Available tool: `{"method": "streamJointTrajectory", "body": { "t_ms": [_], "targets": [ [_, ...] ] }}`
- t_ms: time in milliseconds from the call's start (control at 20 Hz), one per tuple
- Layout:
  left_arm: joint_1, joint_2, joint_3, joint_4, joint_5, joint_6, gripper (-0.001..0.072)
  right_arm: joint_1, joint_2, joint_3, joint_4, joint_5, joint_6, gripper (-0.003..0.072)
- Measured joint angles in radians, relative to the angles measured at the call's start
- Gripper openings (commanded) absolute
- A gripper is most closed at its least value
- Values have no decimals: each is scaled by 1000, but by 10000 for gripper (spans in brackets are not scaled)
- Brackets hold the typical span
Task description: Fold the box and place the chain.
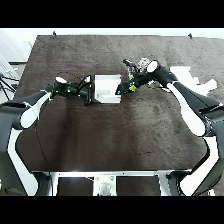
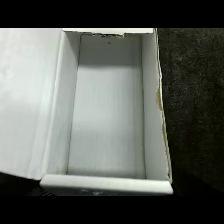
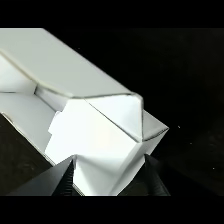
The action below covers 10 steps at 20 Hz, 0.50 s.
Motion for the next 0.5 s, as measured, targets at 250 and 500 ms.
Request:
{"method": "streamJointTrajectory", "body": {
  "t_ms": [250,500],
  "targets": [
    [-1,-1,0,0,-6,0,467,25,0,1,-75,-36,92,506],
    [-1,-1,0,-1,-6,0,467,48,-1,20,-157,-60,217,498]
  ]
}}
